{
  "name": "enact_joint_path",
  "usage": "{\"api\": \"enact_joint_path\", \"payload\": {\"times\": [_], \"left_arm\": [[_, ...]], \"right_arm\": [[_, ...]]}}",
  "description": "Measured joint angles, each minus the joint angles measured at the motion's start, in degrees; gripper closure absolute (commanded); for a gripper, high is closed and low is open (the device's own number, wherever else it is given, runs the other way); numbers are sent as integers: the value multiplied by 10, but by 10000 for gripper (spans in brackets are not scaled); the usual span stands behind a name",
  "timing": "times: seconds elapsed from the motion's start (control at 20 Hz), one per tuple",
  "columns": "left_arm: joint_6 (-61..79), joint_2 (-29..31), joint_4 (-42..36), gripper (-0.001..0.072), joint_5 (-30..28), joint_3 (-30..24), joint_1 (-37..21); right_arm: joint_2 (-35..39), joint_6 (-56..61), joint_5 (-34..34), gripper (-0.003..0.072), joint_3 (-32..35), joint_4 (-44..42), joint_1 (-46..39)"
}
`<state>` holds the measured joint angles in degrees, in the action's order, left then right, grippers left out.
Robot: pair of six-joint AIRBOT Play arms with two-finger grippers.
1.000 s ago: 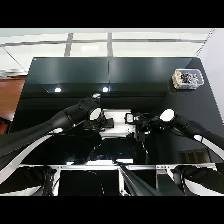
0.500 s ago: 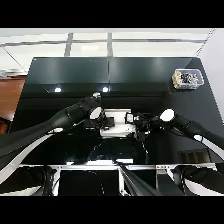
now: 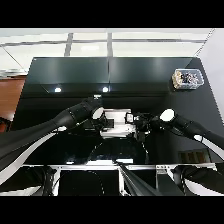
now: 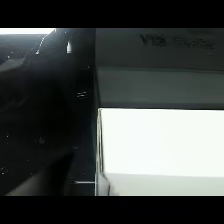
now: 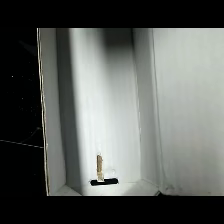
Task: Fold the box and place the chain.
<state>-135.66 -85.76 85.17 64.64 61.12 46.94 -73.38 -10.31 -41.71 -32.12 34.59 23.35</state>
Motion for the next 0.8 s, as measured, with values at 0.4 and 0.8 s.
{"api": "enact_joint_path", "payload": {"times": [0.4, 0.8], "left_arm": [[3, -3, -10, 684, -9, 1, 0], [3, -3, -3, 683, -12, 2, 0]], "right_arm": [[1, 2, -3, -34, 0, 0, 0], [67, 33, -33, -34, 0, 84, -1]]}}
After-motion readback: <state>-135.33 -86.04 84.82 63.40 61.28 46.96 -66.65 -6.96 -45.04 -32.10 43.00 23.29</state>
